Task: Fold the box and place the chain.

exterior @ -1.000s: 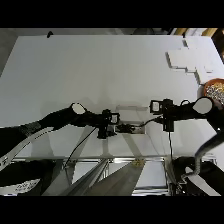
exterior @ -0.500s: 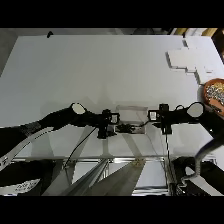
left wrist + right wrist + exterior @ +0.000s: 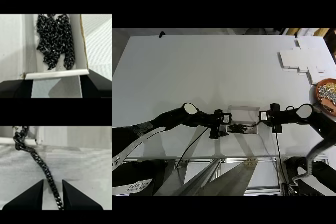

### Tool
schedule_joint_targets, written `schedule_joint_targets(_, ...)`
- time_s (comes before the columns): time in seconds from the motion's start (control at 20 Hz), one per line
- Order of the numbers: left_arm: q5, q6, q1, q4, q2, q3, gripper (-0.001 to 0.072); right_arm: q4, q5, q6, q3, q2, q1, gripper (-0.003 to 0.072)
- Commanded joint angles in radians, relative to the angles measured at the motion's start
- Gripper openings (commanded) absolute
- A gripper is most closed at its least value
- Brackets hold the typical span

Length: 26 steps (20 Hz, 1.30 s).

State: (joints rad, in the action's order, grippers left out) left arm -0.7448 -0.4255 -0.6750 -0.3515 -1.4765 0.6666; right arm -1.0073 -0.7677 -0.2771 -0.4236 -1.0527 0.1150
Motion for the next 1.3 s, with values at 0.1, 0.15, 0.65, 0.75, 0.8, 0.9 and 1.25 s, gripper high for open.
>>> schedule_joint_targets(0.1, 0.0, 0.0, 0.0, 0.0, 0.001, 0.0, 0.0314, -0.002, -0.002, 0.013, 0.001, -0.027, -0.001, 0.0088)
schedule_joint_targets(0.15, 0.0, 0.0, 0.0, 0.0, 0.001, 0.0, 0.0314, -0.003, -0.011, 0.035, 0.001, -0.019, -0.001, 0.0027)
schedule_joint_targets(0.65, 0.0, 0.0, 0.0, 0.0, 0.001, 0.0, 0.0314, 0.028, -0.3, 0.359, 0.001, 0.418, -0.001, 0.0019)
schedule_joint_targets(0.75, 0.0, 0.0, 0.0, 0.0, 0.001, 0.0, 0.0314, 0.158, -0.369, 0.383, 0.001, 0.462, -0.001, 0.0019)
schedule_joint_targets(0.8, 0.0, 0.0, 0.0, 0.0, 0.001, 0.0, 0.0314, 0.256, -0.389, 0.382, 0.001, 0.471, -0.001, 0.0019)
schedule_joint_targets(0.9, 0.0, 0.0, 0.0, -0.001, 0.001, 0.0, 0.0314, 0.432, -0.397, 0.382, 0.001, 0.471, 0.005, 0.0018)
schedule_joint_targets(1.25, 0.0, 0.0, 0.0, -0.001, 0.001, 0.0, 0.0314, 0.492, -0.143, 0.378, 0.001, 0.447, 0.277, 0.0019)
